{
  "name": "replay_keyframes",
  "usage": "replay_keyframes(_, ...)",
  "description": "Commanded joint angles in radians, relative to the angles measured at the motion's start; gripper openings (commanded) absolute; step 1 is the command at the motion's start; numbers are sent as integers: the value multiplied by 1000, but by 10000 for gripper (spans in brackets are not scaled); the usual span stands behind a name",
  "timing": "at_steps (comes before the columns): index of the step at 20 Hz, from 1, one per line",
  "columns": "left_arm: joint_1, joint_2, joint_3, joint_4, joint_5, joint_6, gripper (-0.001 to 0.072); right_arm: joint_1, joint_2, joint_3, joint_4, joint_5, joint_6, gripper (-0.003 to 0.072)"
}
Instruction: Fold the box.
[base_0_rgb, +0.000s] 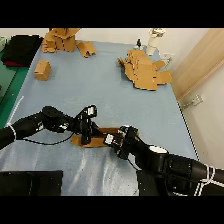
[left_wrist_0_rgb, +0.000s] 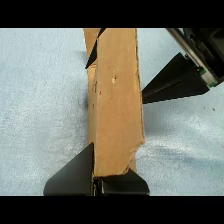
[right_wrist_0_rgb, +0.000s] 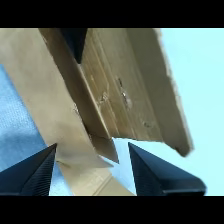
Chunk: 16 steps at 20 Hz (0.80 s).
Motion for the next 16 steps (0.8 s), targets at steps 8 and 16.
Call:
replay_keyframes(8, 0, 1, 1, 0, 0, 0, 12, -358, 90, -12, 940, 90, -1165, 716)
replay_keyframes(16, 0, 1, 1, 0, 0, 0, 12, -563, -45, 20, 1337, 21, -1628, 716)
